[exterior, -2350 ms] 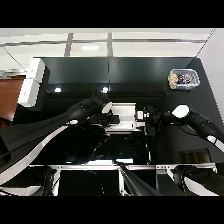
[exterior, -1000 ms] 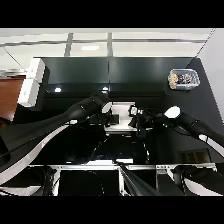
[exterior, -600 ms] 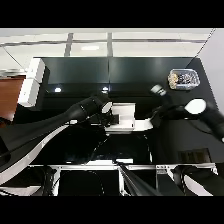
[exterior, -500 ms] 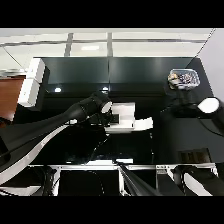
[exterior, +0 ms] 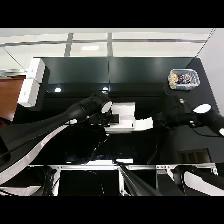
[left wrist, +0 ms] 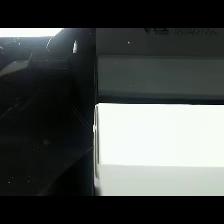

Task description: Fold the box and place the chain.

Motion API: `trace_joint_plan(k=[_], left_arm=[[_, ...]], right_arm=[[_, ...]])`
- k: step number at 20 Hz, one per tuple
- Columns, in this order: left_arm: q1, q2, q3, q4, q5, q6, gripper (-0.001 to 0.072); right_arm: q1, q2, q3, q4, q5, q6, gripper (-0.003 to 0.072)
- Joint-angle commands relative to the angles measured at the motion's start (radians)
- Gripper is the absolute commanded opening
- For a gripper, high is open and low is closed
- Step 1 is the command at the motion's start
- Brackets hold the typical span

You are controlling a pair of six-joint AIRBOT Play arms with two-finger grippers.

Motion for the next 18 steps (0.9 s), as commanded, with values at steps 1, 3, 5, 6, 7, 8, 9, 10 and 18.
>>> trace_joint_plan(k=[1, 3, 5, 6, 7, 8, 9, 10, 18], left_arm=[[0.001, 0.0, 0.0, 0.0, -0.001, -0.001, 0.0031], [0.001, 0.0, 0.0, 0.0, -0.001, -0.001, 0.003], [0.001, 0.0, 0.0, 0.0, -0.001, -0.001, 0.003], [0.001, 0.0, 0.0, -0.001, -0.001, -0.001, 0.003], [0.001, 0.0, 0.0, 0.0, -0.001, -0.001, 0.0031], [0.001, 0.0, 0.0, 0.0, -0.001, -0.001, 0.003], [0.001, 0.0, 0.0, 0.0, -0.001, -0.001, 0.003], [0.001, 0.0, 0.0, 0.0, -0.001, -0.001, 0.0031], [0.001, 0.0, 0.0, 0.0, -0.001, -0.001, 0.003]], right_arm=[[0.119, -0.074, 0.036, 0.087, 0.052, -0.13, 0.0008], [0.131, -0.073, 0.089, 0.084, 0.115, -0.195, 0.0007], [0.126, -0.053, 0.154, 0.045, 0.154, -0.198, 0.0008], [0.126, -0.037, 0.183, 0.034, 0.171, -0.196, 0.0025], [0.126, -0.028, 0.204, 0.037, 0.194, -0.177, 0.0309], [0.127, -0.027, 0.221, 0.043, 0.238, -0.155, 0.06], [0.127, -0.027, 0.225, 0.068, 0.291, -0.155, 0.0629], [0.127, -0.028, 0.225, 0.084, 0.326, -0.15, 0.0628], [0.208, -0.028, 0.225, 0.086, 0.253, -0.046, 0.0493]])
